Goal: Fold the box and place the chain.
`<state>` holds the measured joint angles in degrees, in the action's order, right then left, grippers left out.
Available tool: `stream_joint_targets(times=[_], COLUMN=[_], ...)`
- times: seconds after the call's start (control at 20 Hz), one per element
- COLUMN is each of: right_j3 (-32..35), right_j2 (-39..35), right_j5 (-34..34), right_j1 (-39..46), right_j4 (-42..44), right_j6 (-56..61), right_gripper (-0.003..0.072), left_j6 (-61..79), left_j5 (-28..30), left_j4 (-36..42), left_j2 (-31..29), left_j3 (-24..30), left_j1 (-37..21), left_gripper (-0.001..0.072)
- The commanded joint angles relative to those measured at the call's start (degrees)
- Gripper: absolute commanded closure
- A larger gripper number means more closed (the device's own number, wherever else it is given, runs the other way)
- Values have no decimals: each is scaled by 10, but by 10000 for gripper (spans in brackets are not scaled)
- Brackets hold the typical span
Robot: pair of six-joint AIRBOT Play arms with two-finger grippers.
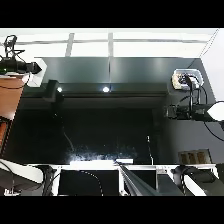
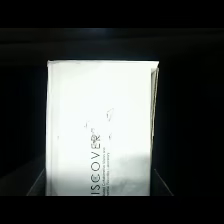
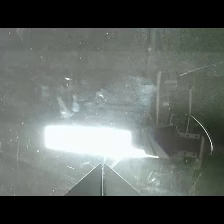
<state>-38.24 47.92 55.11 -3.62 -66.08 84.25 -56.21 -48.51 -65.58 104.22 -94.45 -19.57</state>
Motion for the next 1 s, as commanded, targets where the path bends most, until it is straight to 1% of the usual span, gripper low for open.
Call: stream_joint_targets(times=[0.0, 0.1, 0.15, 0.2, 0.25, 0.35, 0.45, 0.55, 0.65, 0.7, 0.75, 0.8, 0.85, 0.9, 0.95], right_j3=[-1, -1, -1, -1, -1, -1, -1, -1, -6, -14, -27, -43, -54, -64, -69], right_j2=[0, 0, 0, 0, 0, 0, 0, 0, -1, -1, -2, -5, -12, -26, -45], right_j5=[-1, -2, -3, -3, -2, 8, 19, 26, 42, 67, 112, 158, 186, 204, 207], right_j1=[-1, -1, -1, -1, -1, -1, -1, -1, -1, -1, -1, -1, -1, -1, -1], right_j4=[0, 0, 1, 1, 1, 8, 11, 11, 11, 9, -5, -30, -51, -67, -68], right_j6=[0, 0, 0, 0, 0, 0, 0, 0, -1, -7, -17, -16, -16, -6, 18], right_gripper=[672, 672, 672, 672, 672, 672, 672, 672, 672, 672, 673, 673, 673, 673, 673], left_j6=[-19, -21, -19, -14, -11, -35, -82, -121, -156, -186, -239, -271, -274, -274, -274], left_j5=[18, 3, 5, 5, 2, -42, -101, -191, -247, -284, -335, -386, -428, -449, -448], left_j4=[-32, -29, -34, -43, -63, -129, -196, -229, -224, -232, -243, -241, -212, -181, -146], left_j2=[93, 122, 128, 129, 128, 119, 100, 78, 25, -2, -28, -51, -78, -107, -147], left_j3=[-96, -124, -125, -125, -126, -148, -191, -251, -255, -250, -243, -230, -206, -176, -130], left_j1=[-7, 0, 6, 12, 18, 31, 39, 40, 34, 33, 30, 25, 20, 20, 24], left_gripper=[469, 468, 440, 173, -7, -8, -7, -7, -3, 37, 292, 641, 684, 684, 684])
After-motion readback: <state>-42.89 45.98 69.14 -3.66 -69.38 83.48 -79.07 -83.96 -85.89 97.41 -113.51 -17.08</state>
